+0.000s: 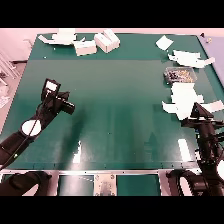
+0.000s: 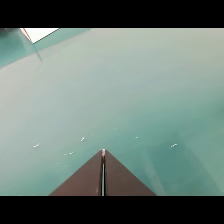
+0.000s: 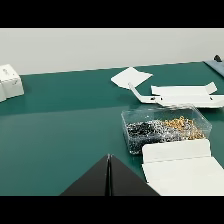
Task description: Fold the box and place the chain.
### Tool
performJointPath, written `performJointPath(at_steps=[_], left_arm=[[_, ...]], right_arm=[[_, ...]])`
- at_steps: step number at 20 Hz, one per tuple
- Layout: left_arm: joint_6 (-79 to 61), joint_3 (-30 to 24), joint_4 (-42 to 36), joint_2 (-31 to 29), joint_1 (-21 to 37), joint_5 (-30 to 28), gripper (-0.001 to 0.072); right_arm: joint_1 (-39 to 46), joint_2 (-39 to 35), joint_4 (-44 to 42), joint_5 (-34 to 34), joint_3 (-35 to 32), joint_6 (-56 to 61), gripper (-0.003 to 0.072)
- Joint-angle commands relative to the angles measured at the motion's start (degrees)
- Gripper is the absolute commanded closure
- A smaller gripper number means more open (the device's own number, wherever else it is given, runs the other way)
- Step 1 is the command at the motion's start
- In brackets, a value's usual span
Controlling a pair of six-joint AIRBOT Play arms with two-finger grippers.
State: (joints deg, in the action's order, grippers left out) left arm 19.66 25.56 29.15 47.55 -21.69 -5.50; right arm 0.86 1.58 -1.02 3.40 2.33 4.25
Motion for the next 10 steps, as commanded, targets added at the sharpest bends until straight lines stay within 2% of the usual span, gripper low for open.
performJointPath(at_steps=[1, 7, 10], left_arm=[[0.0, 0.0, 0.0, 0.0, 0.0, 0.0, 0.0688], [0.0, 0.0, 0.0, 0.0, 0.0, 0.0, 0.0688], [0.0, 0.0, 0.0, 0.0, 0.0, 0.0, 0.0688]], right_arm=[[0.0, 0.0, 0.0, 0.1, 0.1, 0.0, 0.068], [0.0, 0.0, 0.6, -1.2, 0.7, -0.5, 0.0679], [0.3, 2.2, 2.1, -0.6, 5.0, -2.1, 0.0658]])
